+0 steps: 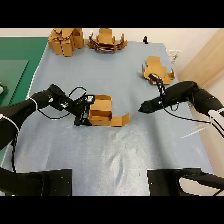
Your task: Fold the box.
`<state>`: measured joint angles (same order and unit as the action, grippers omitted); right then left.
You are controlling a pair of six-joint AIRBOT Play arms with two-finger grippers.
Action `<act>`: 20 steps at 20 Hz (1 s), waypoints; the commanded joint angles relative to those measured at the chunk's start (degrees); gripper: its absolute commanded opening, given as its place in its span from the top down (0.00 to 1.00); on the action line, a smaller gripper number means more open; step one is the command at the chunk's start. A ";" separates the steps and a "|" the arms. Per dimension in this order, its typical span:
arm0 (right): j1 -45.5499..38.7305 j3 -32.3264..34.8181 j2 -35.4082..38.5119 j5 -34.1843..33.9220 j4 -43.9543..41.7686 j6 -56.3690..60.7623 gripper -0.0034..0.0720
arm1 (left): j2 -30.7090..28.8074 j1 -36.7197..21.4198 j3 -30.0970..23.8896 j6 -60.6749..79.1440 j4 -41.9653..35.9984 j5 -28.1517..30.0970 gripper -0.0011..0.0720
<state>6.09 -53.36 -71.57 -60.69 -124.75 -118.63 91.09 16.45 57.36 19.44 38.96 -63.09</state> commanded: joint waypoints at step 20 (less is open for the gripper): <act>13.40 -1.79 -11.65 2.14 -25.68 -3.65 0.94 | 0.02 -0.02 0.00 0.00 0.00 -0.59 0.68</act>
